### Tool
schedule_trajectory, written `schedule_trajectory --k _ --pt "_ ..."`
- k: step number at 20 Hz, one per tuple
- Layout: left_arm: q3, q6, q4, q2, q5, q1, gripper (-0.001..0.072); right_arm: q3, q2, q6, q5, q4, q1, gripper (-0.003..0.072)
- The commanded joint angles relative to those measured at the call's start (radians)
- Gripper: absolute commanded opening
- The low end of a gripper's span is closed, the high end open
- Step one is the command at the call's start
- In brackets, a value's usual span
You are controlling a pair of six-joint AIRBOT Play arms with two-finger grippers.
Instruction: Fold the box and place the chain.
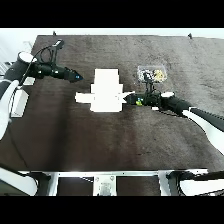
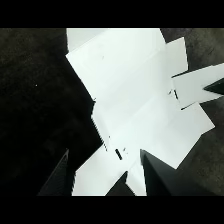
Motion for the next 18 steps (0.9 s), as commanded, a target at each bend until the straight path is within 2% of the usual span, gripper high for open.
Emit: schedule_trajectory --k 1,2,6,10,14,18 --pt "0.190 -0.077 0.025 -0.156 -0.161 -0.008 0.0526 0.000 0.000 -0.001 -0.003 0.000 0.001 0.0014" --pt "0.219 -0.078 0.026 -0.187 -0.180 -0.019 0.0557 0.000 0.000 -0.001 -0.003 0.000 0.001 0.0014" --pt "0.291 -0.014 0.015 -0.273 -0.167 -0.090 0.0563 0.000 0.000 -0.001 -0.003 -0.002 0.001 0.0015" --pt "0.293 0.030 0.001 -0.293 -0.121 -0.113 0.0563 0.000 0.000 -0.001 -0.003 -0.002 0.001 0.0015" --pt "0.293 0.036 0.005 -0.299 -0.034 -0.113 0.0561 0.000 0.000 -0.001 0.001 -0.002 0.001 0.0015" --pt "0.315 0.033 0.005 -0.346 -0.039 -0.113 0.0561 0.000 0.000 -0.001 0.001 -0.002 0.001 0.0015"
